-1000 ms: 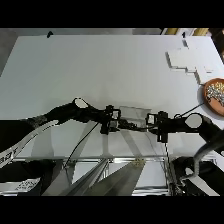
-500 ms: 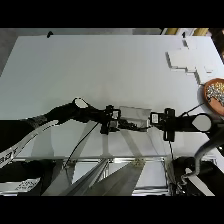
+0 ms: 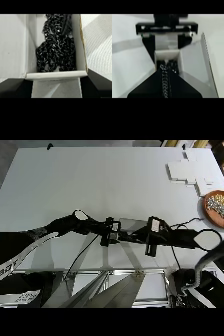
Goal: Fold the box and place the chain.
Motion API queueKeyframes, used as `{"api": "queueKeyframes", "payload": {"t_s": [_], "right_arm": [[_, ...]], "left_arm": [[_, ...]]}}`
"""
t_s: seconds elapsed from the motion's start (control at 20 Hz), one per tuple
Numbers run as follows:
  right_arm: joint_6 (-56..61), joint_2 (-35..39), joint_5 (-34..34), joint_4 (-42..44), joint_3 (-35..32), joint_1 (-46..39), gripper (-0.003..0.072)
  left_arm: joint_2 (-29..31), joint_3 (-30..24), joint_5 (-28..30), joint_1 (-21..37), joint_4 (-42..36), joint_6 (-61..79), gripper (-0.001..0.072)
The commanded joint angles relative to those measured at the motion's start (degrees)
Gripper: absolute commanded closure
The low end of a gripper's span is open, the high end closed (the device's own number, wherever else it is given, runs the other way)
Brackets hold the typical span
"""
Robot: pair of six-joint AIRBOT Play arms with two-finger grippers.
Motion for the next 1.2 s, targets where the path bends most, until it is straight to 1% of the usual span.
{"api": "queueKeyframes", "payload": {"t_s": [0.0, 0.05, 0.1, 0.15, 0.3, 0.35, 0.4, 0.5, 0.55, 0.6, 0.65, 0.7, 0.85, 0.9, 1.0, 1.15], "right_arm": [[1.97, -6.27, -10.54, 2.71, 0.11, 7.39, 0.0665], [3.26, -7.82, -10.95, 1.75, 0.11, 7.5, 0.0626], [4.94, -8.35, -10.95, 0.35, 0.13, 7.5, 0.0548], [7.13, -8.09, -10.38, -1.95, 0.5, 7.5, 0.0504], [12.11, -5.55, -3.63, -13.25, 4.31, 6.16, 0.0505], [12.2, -4.22, -0.35, -15.23, 5.33, 4.0, 0.0507], [12.04, -2.84, 2.49, -15.3, 5.68, 1.29, 0.0509], [8.52, 0.07, 8.9, -15.69, 5.68, -5.57, 0.0509], [4.83, 1.11, 12.57, -16.81, 5.68, -9.14, 0.0509], [0.98, 1.57, 15.32, -18.73, 5.64, -12.2, 0.0509], [-2.69, 1.49, 16.52, -21.4, 5.25, -15.21, 0.0506], [-4.9, 1.29, 16.26, -23.23, 4.24, -18.03, 0.05], [-10.05, -0.83, 12.87, -23.58, -0.2, -23.15, 0.036], [-11.26, -2.14, 11.47, -23.56, -1.53, -23.19, 0.0345], [-13.99, -5.14, 9.57, -21.49, -3.54, -23.19, 0.0346], [-17.49, -9.53, 8.9, -19.69, -3.85, -21.09, 0.0353]], "left_arm": [[0.0, 0.0, 0.02, 0.02, 0.02, 0.0, 0.0679], [0.0, 0.0, 0.02, 0.04, 0.0, 0.0, 0.0679], [0.0, 0.0, 0.02, 0.02, 0.02, 0.02, 0.0679], [0.0, 0.0, 0.02, 0.04, 0.0, 0.0, 0.0679], [0.0, 0.0, 0.0, 0.02, 0.02, 0.0, 0.0679], [0.0, 0.0, 0.02, 0.02, 0.02, 0.0, 0.0679], [0.0, 0.0, 0.02, 0.04, 0.0, 0.0, 0.0679], [0.0, 0.0, 0.0, 0.04, 0.02, 0.0, 0.0679], [0.0, 0.0, 0.0, 0.02, 0.02, 0.0, 0.0679], [0.0, 0.0, 0.0, 0.02, 0.02, 0.0, 0.0679], [0.0, 0.0, 0.02, 0.02, 0.02, 0.0, 0.0679], [0.0, 0.0, 0.0, 0.04, 0.02, 0.0, 0.0679], [0.0, 0.0, 0.02, 0.02, 0.02, 0.0, 0.0679], [0.0, 0.0, 0.0, 0.04, 0.02, 0.0, 0.0679], [0.0, 0.0, 0.0, 0.02, 0.02, 0.0, 0.0679], [0.0, 0.0, 0.0, 0.02, 0.02, 0.0, 0.0679]]}}
